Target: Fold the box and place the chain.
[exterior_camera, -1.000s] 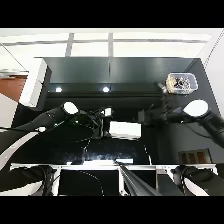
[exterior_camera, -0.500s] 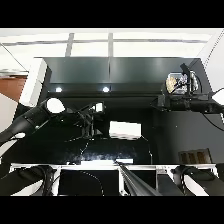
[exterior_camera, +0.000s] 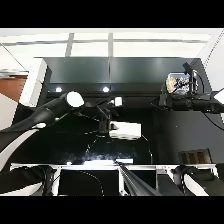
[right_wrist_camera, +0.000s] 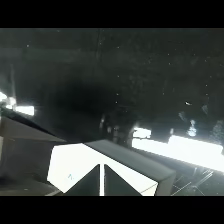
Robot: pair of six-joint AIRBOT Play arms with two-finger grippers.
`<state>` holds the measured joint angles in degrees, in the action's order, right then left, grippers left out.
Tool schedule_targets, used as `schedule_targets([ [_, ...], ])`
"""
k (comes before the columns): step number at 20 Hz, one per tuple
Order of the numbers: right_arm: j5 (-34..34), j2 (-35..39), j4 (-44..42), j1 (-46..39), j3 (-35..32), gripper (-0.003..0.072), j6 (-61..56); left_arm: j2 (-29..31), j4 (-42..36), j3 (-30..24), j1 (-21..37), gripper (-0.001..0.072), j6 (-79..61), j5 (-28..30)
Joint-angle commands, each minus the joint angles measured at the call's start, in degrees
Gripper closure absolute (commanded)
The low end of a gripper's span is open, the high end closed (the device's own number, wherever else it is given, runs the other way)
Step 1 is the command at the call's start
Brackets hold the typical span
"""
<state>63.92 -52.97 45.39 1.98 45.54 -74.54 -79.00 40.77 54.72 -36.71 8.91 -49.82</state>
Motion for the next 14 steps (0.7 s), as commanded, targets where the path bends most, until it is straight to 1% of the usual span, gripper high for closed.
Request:
schedule_targets([
  [1,0.3,0.0,1.2,-0.1,0.0,0.0645,0.0,-3.6,-5.0,2.1,-2.2,-0.0005,-1.9,1.3],
  [4,0.1,0.0,2.5,-0.1,0.0,0.0645,0.0,-3.7,-5.4,2.1,-2.6,-0.0004,-2.8,0.1],
  [14,-0.1,0.0,2.9,-0.1,0.0,0.0645,0.0,-5.7,-5.2,2.1,-3.7,-0.0004,-4.7,0.1],
])
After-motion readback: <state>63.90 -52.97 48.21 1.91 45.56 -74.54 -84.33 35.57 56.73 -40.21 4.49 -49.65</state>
